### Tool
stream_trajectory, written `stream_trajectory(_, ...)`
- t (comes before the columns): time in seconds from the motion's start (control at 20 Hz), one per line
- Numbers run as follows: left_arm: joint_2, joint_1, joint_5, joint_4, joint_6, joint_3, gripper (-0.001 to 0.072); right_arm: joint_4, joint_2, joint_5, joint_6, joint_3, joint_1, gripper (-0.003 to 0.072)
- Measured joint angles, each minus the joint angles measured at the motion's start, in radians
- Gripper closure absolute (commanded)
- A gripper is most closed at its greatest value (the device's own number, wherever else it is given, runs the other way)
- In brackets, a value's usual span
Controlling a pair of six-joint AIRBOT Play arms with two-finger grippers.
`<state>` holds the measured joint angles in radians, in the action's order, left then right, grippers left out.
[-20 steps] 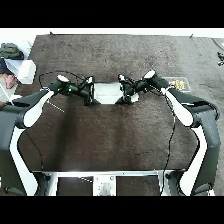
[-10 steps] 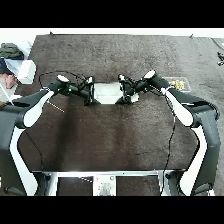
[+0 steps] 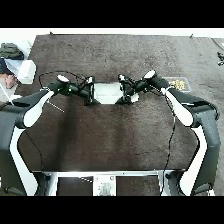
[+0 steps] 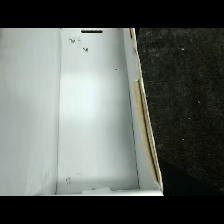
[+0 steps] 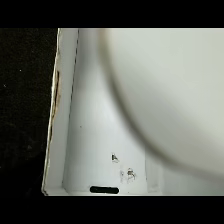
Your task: Fold the box and place the chain.
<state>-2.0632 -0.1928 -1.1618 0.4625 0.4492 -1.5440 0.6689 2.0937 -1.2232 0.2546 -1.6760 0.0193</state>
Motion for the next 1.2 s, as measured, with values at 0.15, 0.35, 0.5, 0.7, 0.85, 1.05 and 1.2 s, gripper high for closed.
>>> stream_trajectory(0.15, 0.000, 0.000, 0.000, 0.000, 0.000, 0.000, 0.0298, 0.000, 0.000, 0.000, 0.000, 0.000, 0.000, 0.0265)
stream_trajectory(0.35, 0.000, 0.000, 0.000, 0.000, 0.000, 0.000, 0.0298, 0.000, 0.000, -0.001, 0.000, 0.000, 0.000, 0.0085)
stream_trajectory(0.5, 0.000, 0.000, 0.000, 0.000, 0.003, 0.000, 0.0298, 0.001, 0.000, -0.003, 0.008, 0.000, 0.000, 0.0085)
stream_trajectory(0.7, 0.000, 0.000, 0.000, 0.000, 0.003, 0.000, 0.0298, 0.007, -0.005, -0.011, 0.013, 0.000, 0.000, 0.0084)
stream_trajectory(0.85, 0.000, -0.002, -0.002, 0.000, 0.003, 0.000, 0.0298, 0.036, -0.016, -0.032, 0.013, 0.000, 0.000, 0.0084)
stream_trajectory(1.05, 0.000, -0.001, -0.001, 0.000, 0.002, 0.000, 0.0298, 0.074, -0.034, -0.044, 0.013, -0.001, -0.011, 0.0084)
stream_trajectory(1.2, 0.000, -0.001, 0.002, -0.002, -0.002, 0.000, 0.0298, 0.079, -0.045, -0.048, 0.013, -0.001, -0.026, 0.0084)
